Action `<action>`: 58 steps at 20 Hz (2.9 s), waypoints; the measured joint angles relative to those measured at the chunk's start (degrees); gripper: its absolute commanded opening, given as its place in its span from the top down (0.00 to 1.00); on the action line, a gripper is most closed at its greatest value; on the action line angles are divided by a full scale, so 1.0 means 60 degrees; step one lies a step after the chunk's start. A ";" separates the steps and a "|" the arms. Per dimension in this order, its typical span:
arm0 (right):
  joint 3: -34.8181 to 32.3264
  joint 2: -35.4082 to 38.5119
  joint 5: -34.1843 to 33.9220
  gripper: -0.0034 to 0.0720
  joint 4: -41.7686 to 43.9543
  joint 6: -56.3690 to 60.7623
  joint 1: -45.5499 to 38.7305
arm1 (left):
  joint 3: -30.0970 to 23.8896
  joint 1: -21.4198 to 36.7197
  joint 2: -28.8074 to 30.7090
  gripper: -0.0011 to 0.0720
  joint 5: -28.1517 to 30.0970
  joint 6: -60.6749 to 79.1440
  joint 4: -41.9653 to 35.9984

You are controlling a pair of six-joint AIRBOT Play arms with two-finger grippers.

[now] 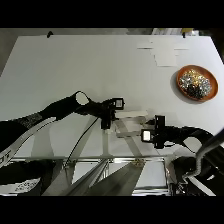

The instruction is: Fold the box and place the chain.

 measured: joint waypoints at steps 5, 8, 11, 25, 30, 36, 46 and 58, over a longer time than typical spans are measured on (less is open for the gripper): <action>0.0189 -0.0393 0.0182 0.33 0.0954 -0.0484 -0.0561 | 0.0000 0.0000 0.0000 0.97 0.0000 0.0004 0.0004; 0.0535 -0.0619 0.0353 0.33 0.1337 -0.0940 -0.0998 | 0.0000 0.0000 0.0000 0.97 0.0000 0.0000 0.0004; 0.0732 -0.0885 0.0426 0.31 0.1519 -0.1166 -0.1260 | 0.0000 0.0000 0.0000 0.97 0.0000 0.0000 0.0000; 0.0900 -0.1756 0.0681 0.08 0.3359 -0.3322 -0.2459 | -0.0004 0.0000 0.0000 0.97 0.0000 0.0000 0.0000; 0.0918 -0.2433 0.0903 0.08 0.4178 -0.4095 -0.2980 | 0.0000 0.0000 0.0000 0.97 0.0000 0.0000 0.0000; 0.0969 -0.3628 0.1534 0.08 0.5235 -0.5832 -0.3512 | 0.0000 -0.0004 0.0000 0.97 0.0000 0.0004 0.0000; 0.0984 -0.4102 0.1843 0.10 0.5410 -0.6451 -0.3268 | -0.0004 -0.0004 0.0000 0.97 -0.0015 0.0015 0.0004; 0.0867 -0.4382 0.2004 0.19 0.4954 -0.5861 -0.3067 | -0.0004 -0.0007 -0.0004 0.97 -0.0018 0.0015 0.0004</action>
